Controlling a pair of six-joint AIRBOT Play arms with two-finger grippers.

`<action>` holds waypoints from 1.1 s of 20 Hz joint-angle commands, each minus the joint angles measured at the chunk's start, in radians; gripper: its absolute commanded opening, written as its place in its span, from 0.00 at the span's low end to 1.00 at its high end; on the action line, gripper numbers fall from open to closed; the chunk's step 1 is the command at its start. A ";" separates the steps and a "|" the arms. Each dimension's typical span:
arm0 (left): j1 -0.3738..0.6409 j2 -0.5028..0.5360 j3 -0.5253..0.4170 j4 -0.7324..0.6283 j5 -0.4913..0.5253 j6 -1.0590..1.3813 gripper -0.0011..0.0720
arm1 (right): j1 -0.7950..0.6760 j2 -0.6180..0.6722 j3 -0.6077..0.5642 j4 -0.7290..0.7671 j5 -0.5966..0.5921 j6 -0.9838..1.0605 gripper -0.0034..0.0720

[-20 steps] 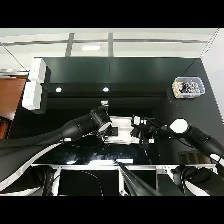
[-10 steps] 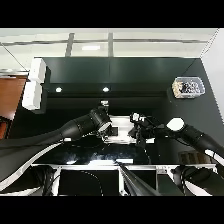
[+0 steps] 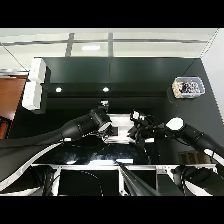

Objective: Fold the box and place the chain.

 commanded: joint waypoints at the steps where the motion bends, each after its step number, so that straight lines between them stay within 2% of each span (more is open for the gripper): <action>1: 0.000 0.000 0.001 0.000 -0.002 0.001 0.05 | 0.001 -0.001 0.000 0.001 0.003 0.004 0.39; 2: 0.000 0.000 0.001 0.000 -0.002 0.001 0.05 | 0.000 -0.001 0.000 0.000 0.002 0.004 0.46; 3: 0.000 0.000 0.001 0.000 -0.002 0.001 0.05 | 0.000 -0.001 0.000 -0.001 0.002 0.004 0.46; 4: 0.000 0.000 0.001 0.000 -0.002 0.001 0.05 | 0.000 -0.001 0.000 -0.001 0.004 0.004 0.31; 5: 0.000 0.000 0.001 0.000 -0.002 0.001 0.05 | 0.000 -0.001 0.000 -0.004 0.008 0.004 0.05; 7: 0.000 0.000 0.001 0.001 -0.003 0.002 0.05 | -0.008 0.007 0.006 -0.029 0.006 0.084 0.06; 8: 0.001 0.000 0.001 0.000 -0.003 0.001 0.05 | -0.026 0.024 0.020 -0.080 0.018 0.214 0.06; 10: 0.001 0.000 0.001 0.001 -0.003 0.001 0.05 | -0.101 0.084 0.075 -0.293 0.126 0.526 0.06; 12: 0.000 0.000 0.001 0.000 -0.006 0.002 0.05 | -0.235 0.161 0.123 -0.517 0.254 0.876 0.06; 14: 0.001 0.000 0.001 0.001 -0.006 0.002 0.05 | -0.419 0.222 0.118 -0.608 0.327 1.091 0.06; 16: 0.001 0.000 0.001 0.001 -0.001 0.002 0.05 | -0.585 0.225 0.080 -0.555 0.365 1.205 0.06; 18: 0.001 0.000 0.001 0.001 -0.002 0.002 0.05 | -0.672 0.223 0.001 -0.444 0.368 1.227 0.06; 22: 0.001 0.000 0.001 0.001 -0.003 0.002 0.05 | -0.634 0.171 -0.129 -0.349 0.346 1.230 0.06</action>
